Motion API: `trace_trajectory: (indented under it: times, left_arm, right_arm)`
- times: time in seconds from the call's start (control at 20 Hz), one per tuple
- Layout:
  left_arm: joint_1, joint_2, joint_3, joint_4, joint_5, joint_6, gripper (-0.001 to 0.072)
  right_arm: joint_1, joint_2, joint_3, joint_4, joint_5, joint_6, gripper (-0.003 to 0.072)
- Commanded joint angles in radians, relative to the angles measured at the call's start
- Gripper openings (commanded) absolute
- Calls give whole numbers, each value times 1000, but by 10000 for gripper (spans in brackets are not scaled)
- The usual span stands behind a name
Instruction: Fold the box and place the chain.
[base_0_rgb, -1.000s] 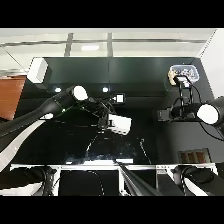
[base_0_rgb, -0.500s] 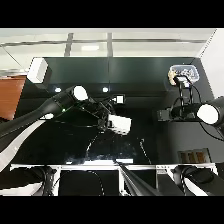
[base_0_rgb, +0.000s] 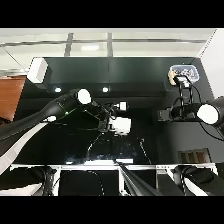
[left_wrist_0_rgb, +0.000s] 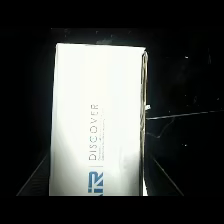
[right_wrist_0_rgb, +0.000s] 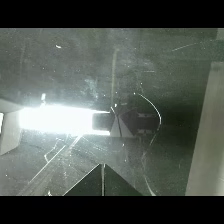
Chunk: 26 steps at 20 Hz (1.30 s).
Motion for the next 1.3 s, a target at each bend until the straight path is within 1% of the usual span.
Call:
trace_trajectory:
  times: [0.0,0.2,0.4,0.6,0.7,0.85,0.9,0.95,1.0,1.05,1.1,1.15,1.25]
  left_arm:
    - [-30,-1,0,49,82,-44,696]
    - [-55,-3,0,71,95,-65,696]
    - [-58,-25,0,114,78,-148,697]
    - [-58,-31,0,123,85,-157,695]
    - [-58,-31,0,126,84,-157,670]
    - [-63,-40,0,127,83,-156,668]
    - [-67,-43,0,127,84,-156,628]
    - [-69,-43,0,127,84,-157,561]
    - [-66,-41,2,129,84,-176,455]
    - [-60,-36,8,138,69,-213,322]
    - [-51,-25,21,164,39,-252,252]
    - [-41,-8,34,191,11,-290,234]
    - [-8,38,72,261,-50,-389,234]
  right_arm:
    - [0,1,0,0,0,0,13]
    - [0,1,0,0,0,0,13]
    - [0,1,0,0,0,0,13]
    - [0,1,0,0,-1,0,13]
    - [0,1,0,0,-1,0,13]
    - [0,1,0,0,-3,0,13]
    - [0,1,0,0,-4,0,14]
    - [0,1,0,0,-4,0,13]
    - [0,1,0,0,-4,0,13]
    - [0,1,0,0,-4,0,13]
    - [0,1,0,0,-3,0,13]
    - [0,1,0,0,-3,0,13]
    - [0,1,0,0,-3,0,13]
